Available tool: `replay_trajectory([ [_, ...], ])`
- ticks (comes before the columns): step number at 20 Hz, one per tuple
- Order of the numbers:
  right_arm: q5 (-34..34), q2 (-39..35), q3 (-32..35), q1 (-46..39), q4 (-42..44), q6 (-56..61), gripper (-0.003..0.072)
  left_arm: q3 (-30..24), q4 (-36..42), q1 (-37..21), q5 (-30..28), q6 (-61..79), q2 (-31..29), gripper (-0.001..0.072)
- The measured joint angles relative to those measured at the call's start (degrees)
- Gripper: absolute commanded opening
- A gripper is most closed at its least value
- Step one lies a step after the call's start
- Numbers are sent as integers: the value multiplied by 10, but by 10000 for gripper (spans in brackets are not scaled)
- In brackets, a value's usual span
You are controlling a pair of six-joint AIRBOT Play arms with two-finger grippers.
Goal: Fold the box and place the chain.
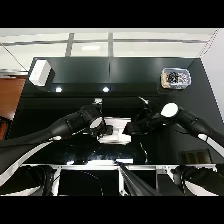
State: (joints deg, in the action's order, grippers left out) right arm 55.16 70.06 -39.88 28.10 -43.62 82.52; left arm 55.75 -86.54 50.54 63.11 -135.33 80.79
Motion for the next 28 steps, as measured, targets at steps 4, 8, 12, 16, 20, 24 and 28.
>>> replay_trajectory([
  [4,-16,0,-54,97,-202,222,400,0,0,0,-1,0,0,26],
  [8,-14,7,-73,159,-317,389,313,0,0,0,-1,0,0,26],
  [12,-2,23,-79,197,-375,500,312,0,0,0,0,0,0,26],
  [16,11,37,-80,209,-398,556,242,0,1,0,-2,0,0,26],
  [20,15,46,-82,214,-404,577,15,0,3,0,-5,0,0,26],
  [24,17,52,-92,216,-409,582,144,0,1,0,-2,0,0,26],
  [28,10,54,-98,215,-410,584,190,0,-2,0,4,0,0,26],
])
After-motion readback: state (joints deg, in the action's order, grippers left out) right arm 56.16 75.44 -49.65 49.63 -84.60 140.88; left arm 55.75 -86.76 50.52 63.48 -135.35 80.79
